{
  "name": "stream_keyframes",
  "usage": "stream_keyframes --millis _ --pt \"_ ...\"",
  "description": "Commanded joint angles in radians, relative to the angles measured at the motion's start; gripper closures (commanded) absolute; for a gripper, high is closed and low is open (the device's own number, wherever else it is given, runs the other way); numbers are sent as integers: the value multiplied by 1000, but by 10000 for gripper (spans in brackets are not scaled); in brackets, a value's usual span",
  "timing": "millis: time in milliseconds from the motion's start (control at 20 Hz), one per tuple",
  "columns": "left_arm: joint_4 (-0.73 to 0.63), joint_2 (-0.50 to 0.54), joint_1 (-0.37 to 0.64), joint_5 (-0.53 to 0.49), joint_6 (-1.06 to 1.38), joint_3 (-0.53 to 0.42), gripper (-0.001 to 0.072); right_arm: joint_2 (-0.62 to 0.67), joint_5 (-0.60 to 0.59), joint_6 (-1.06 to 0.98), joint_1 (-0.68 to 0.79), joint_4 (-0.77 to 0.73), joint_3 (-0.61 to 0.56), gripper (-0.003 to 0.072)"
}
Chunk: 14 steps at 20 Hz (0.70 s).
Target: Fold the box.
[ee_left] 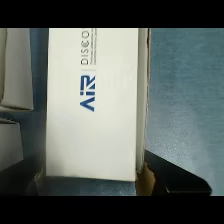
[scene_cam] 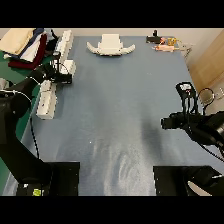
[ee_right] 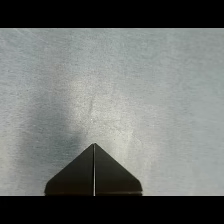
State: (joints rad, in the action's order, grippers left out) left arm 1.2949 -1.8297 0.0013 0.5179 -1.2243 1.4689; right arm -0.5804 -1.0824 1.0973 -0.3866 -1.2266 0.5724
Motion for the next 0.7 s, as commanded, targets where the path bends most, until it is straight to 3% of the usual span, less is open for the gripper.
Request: stream_keyframes --millis 0,250,600,650 --pt "36 29 1 52 1 3 -11 0 0 0 0 0 1 683" --pt "79 119 1 151 1 24 -11 0 0 0 0 0 1 683" --pt "97 310 0 463 -4 101 9 0 0 0 0 0 1 683" --pt "87 344 0 518 -7 109 327 0 0 0 0 0 1 683"
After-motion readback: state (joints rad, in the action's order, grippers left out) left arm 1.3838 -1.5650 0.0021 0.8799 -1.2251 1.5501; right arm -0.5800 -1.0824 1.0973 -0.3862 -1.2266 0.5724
